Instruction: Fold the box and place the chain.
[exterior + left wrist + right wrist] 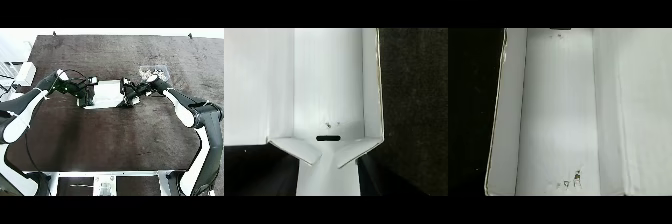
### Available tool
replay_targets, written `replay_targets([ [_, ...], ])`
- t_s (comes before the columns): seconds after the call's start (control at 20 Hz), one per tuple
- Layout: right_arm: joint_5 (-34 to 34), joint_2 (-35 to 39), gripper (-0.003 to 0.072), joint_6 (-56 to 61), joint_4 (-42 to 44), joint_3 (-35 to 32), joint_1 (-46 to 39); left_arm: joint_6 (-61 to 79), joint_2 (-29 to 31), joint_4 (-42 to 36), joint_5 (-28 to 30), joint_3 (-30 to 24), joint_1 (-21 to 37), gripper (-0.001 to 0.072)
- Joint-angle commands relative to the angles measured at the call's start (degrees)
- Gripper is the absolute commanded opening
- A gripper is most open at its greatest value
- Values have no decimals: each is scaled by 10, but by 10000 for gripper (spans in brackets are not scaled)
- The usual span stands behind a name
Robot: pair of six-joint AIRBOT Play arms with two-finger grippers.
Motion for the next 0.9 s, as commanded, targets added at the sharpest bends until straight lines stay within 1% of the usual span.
replay_targets([
  [0.0,0,0,596,0,0,0,0,4,0,-3,11,1,-2,406],
  [0.1,0,0,596,0,0,0,0,15,0,-21,9,0,-2,405],
  [0.15,0,0,596,0,0,0,0,21,0,-32,9,0,-2,296],
  [0.2,0,0,596,0,0,0,0,24,-1,-41,9,0,-2,231],
  [0.4,0,0,596,0,0,0,0,45,-16,-84,2,0,-2,230],
  [0.55,0,0,596,0,0,0,0,50,-23,-98,1,0,-2,231],
  [0.6,0,0,596,0,0,0,0,57,-26,-106,-1,0,-2,313],
  [0.65,0,0,596,0,0,0,0,66,-29,-110,-5,0,-2,438],
  [0.85,0,0,596,0,0,0,0,66,-33,-112,-6,0,-2,449],
])
